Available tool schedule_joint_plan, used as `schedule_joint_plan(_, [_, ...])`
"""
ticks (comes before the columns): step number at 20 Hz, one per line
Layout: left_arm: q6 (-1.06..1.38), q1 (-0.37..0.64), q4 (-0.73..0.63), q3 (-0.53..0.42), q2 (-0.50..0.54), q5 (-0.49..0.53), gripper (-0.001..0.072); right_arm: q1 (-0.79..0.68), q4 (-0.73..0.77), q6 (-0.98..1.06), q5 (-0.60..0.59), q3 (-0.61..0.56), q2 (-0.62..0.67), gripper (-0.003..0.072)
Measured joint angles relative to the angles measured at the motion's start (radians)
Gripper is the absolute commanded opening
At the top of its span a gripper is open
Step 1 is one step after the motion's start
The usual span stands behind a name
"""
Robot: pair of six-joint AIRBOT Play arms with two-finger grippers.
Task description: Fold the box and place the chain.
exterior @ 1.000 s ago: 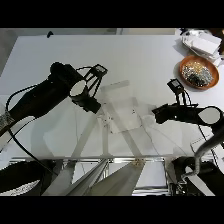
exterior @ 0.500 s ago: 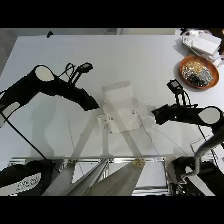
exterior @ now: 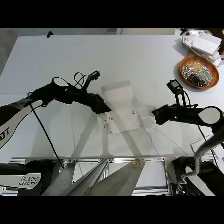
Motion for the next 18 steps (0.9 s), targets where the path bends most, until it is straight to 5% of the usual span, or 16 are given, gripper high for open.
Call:
schedule_joint_plan(4, [0.090, -0.014, -0.090, 0.000, -0.036, 0.040, 0.0461, 0.000, 0.000, 0.000, 0.013, 0.000, 0.000, 0.0007])
schedule_joint_plan(6, [0.107, -0.017, -0.102, 0.000, -0.051, 0.038, 0.0115, 0.000, 0.000, 0.000, 0.017, 0.000, 0.000, 0.0007])
schedule_joint_plan(7, [0.113, -0.017, -0.100, -0.001, -0.058, 0.031, 0.0036, 0.000, -0.001, 0.000, 0.020, 0.000, 0.000, 0.0007])
schedule_joint_plan(12, [0.144, -0.016, -0.097, 0.001, -0.058, 0.011, 0.0005, 0.000, 0.001, 0.000, 0.022, 0.000, 0.000, 0.0011])
schedule_joint_plan(13, [0.153, -0.016, -0.086, 0.003, -0.050, 0.011, 0.0005, 0.000, 0.001, 0.000, 0.022, 0.000, 0.000, 0.0044])
schedule_joint_plan(15, [0.172, -0.015, -0.047, 0.005, -0.026, 0.018, 0.0005, 0.000, 0.001, 0.000, 0.034, 0.000, 0.000, 0.0292])
schedule_joint_plan(18, [0.200, -0.016, 0.032, 0.006, 0.032, -0.005, 0.0006, 0.000, 0.018, 0.000, 0.056, 0.011, 0.000, 0.0343])
